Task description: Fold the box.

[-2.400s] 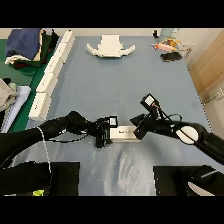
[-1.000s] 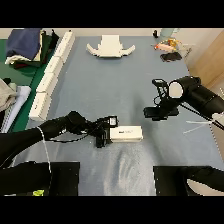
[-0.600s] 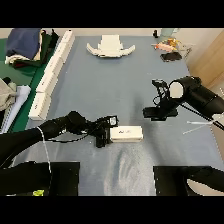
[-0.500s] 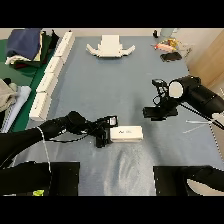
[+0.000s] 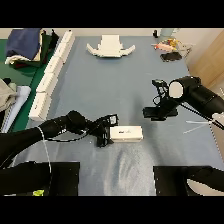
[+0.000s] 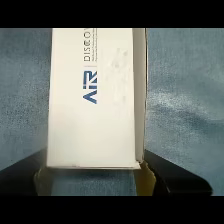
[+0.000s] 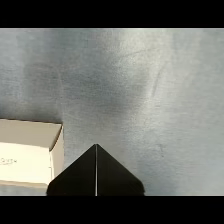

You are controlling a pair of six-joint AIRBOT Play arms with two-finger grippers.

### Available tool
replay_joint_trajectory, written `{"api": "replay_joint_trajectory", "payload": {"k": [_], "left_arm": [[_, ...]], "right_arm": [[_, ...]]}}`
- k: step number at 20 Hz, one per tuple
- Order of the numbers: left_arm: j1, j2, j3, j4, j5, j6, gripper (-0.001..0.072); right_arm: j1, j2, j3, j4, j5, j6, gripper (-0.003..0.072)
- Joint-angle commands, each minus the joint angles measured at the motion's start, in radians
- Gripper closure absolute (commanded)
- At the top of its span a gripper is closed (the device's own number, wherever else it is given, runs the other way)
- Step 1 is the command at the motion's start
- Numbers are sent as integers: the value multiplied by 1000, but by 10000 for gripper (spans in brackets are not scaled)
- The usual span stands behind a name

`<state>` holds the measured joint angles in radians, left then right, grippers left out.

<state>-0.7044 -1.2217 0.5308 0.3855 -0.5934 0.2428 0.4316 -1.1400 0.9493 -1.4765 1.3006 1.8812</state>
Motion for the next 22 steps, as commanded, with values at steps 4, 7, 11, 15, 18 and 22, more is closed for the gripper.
{"api": "replay_joint_trajectory", "payload": {"k": [4, 7, 11, 15, 18, 22], "left_arm": [[-1, -1, 11, -26, -10, 0, -11], [-16, -20, 12, -24, -2, -6, -11], [-50, -22, 16, -17, 71, -83, 182], [-50, -21, 16, -18, 67, -85, 206], [-48, -8, 16, -18, 79, -87, 205], [-34, 60, 16, 75, 212, -291, 203]], "right_arm": [[0, 0, 1, 1, 0, 0, 684], [0, 0, 1, 1, -3, 0, 684], [0, 0, 1, 1, -3, 0, 684], [0, 0, 1, 0, -3, 0, 684], [0, 0, 1, 0, -3, 0, 684], [0, 0, 1, 1, 5, 0, 684]]}}
